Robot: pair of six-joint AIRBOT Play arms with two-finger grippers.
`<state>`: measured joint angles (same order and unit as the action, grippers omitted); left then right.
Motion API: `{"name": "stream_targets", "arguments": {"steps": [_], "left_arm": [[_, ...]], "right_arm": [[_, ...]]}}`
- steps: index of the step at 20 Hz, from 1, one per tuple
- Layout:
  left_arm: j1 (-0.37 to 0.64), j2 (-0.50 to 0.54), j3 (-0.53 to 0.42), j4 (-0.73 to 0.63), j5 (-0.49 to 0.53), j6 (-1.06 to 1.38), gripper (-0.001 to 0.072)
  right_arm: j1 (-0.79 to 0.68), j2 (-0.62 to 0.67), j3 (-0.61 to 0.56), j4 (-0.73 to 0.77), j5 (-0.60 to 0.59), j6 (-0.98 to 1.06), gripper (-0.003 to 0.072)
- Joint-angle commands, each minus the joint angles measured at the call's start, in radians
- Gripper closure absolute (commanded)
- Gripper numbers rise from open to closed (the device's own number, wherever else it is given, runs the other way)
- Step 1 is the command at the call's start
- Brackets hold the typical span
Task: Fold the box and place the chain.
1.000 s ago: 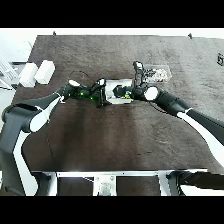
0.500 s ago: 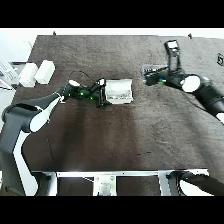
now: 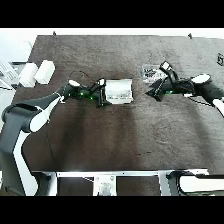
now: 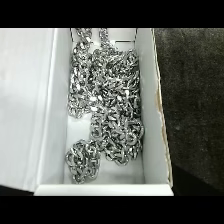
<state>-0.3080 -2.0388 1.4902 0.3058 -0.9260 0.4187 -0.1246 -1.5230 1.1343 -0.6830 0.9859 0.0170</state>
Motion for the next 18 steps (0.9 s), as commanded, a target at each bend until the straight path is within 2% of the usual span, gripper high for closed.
{"name": "stream_targets", "arguments": {"steps": [1, 7, 12, 14, 18], "left_arm": [[0.001, 0.001, 0.001, 0.0, 0.0, 0.0, 0.0238], [0.001, 0.001, 0.001, 0.0, 0.001, 0.0, 0.0238], [0.001, 0.001, 0.001, 0.0, 0.001, 0.0, 0.0238], [0.001, 0.001, 0.001, 0.0, 0.001, 0.0, 0.0239], [0.001, 0.001, 0.001, 0.0, 0.0, 0.0, 0.0238]], "right_arm": [[0.0, -0.175, 0.099, 0.073, 0.179, -0.161, 0.0178], [0.043, -0.304, 0.224, 0.071, 0.212, -0.194, 0.0186], [0.067, -0.343, 0.254, 0.034, 0.204, -0.198, 0.0189], [0.077, -0.351, 0.266, -0.016, 0.191, -0.202, 0.0232], [0.1, -0.37, 0.292, -0.063, 0.156, -0.209, 0.0231]]}}
